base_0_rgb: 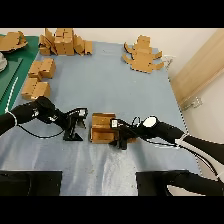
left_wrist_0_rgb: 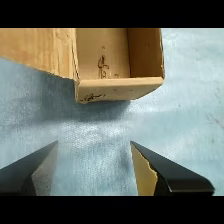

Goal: Fold the box.

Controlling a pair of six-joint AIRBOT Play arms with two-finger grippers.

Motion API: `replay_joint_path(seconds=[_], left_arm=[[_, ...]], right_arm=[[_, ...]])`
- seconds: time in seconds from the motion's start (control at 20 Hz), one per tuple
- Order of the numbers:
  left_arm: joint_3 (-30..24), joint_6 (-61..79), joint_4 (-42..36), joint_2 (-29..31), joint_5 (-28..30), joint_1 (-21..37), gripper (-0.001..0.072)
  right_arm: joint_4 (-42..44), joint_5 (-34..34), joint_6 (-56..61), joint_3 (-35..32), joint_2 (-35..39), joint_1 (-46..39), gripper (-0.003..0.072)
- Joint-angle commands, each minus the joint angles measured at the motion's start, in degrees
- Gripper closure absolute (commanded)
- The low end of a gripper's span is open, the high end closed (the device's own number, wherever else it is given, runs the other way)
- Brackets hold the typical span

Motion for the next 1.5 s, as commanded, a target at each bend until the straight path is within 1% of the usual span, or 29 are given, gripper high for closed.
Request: replay_joint_path(seconds=[0.0,0.2,0.35,0.5,0.6,0.7,0.8,0.9,1.0,1.05,1.45], left_arm=[[0.0,2.9,0.0,0.0,-3.7,2.4,0.0016],[0.0,2.8,-0.8,0.0,-3.6,0.9,0.0016],[0.0,2.6,-0.9,0.0,-3.3,-2.0,0.0016],[0.0,1.8,-0.9,0.0,-1.8,-4.7,0.0016],[0.0,-0.4,-1.0,0.0,-0.5,-5.5,0.0016],[0.0,-3.0,-1.1,0.0,2.3,-5.7,0.0016],[0.0,-4.4,-1.0,0.0,3.4,-5.7,0.0016],[0.0,-5.6,-0.2,0.0,3.3,-5.7,0.0016],[0.0,-5.9,3.1,0.0,3.3,-5.7,0.0016],[0.0,-6.2,3.5,0.1,3.3,-5.7,0.0016],[0.0,-10.3,2.8,0.3,2.4,-5.8,0.0016]], right_arm=[[-0.6,-5.4,-0.3,0.4,-1.4,4.4,0.0120],[-0.7,-5.5,1.6,0.5,-1.4,4.7,0.0121],[-0.8,-5.5,1.6,0.5,-1.4,4.7,0.0120],[-0.7,-5.4,1.6,0.5,-1.4,4.7,0.0120],[-0.7,-5.4,1.6,0.5,-1.4,4.7,0.0120],[-0.7,-5.4,1.6,0.5,-1.4,4.7,0.0120],[-0.7,-5.5,1.6,0.5,-1.4,4.7,0.0121],[-0.7,-5.5,1.6,0.5,-1.4,4.7,0.0120],[-0.8,-5.5,1.6,0.5,-1.4,4.7,0.0120],[-0.8,-5.7,1.6,0.5,-1.4,4.7,0.0120],[-0.8,-6.3,1.6,0.5,-1.4,4.7,0.0120]])
